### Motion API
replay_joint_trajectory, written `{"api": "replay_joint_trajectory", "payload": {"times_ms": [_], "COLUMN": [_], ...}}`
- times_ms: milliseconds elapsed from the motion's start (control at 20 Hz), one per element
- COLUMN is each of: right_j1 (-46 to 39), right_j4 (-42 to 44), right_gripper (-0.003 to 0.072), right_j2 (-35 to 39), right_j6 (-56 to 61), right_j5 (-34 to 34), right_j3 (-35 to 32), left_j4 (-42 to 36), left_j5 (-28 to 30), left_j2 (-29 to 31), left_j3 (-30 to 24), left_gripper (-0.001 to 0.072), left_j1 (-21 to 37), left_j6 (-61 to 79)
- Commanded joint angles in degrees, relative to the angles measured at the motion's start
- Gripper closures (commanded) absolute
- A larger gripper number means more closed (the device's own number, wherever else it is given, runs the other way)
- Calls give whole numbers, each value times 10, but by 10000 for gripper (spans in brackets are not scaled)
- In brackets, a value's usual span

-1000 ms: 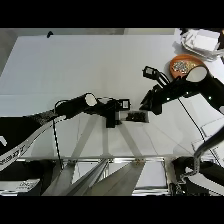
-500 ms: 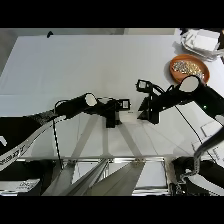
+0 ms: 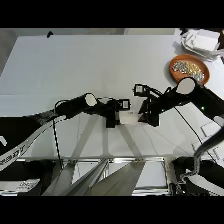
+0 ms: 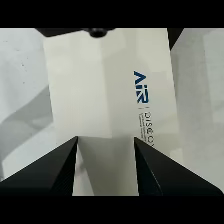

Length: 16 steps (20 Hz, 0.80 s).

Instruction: Fold the box and place the chain.

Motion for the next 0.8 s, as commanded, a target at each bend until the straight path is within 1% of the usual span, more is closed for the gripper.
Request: {"api": "replay_joint_trajectory", "payload": {"times_ms": [0, 50, 250, 300, 500, 550, 600, 750], "right_j1": [1, 1, 1, 1, 1, 1, 1, 1], "right_j4": [-14, -22, -28, -28, -28, -29, -30, -30], "right_gripper": [308, 365, 371, 392, 394, 406, 439, 443], "right_j2": [0, 0, 0, 0, 0, 0, 0, 0], "right_j6": [2, 2, 2, 2, 13, 14, 14, 15], "right_j5": [-15, -19, -28, -31, -45, -47, -49, -57], "right_j3": [0, 0, 0, 0, 0, 0, 0, 0], "left_j4": [0, 0, 0, 0, 0, 0, 0, 0], "left_j5": [0, 0, 0, 0, 0, 0, 0, 0], "left_j2": [0, 0, 0, 0, 0, 0, 0, 0], "left_j3": [0, 0, 0, 0, 0, 0, 0, 0], "left_gripper": [499, 499, 499, 499, 499, 499, 499, 499], "left_j1": [0, 0, 0, 0, 0, 0, 0, 0], "left_j6": [0, 0, 0, 0, 0, 0, 0, 0]}}
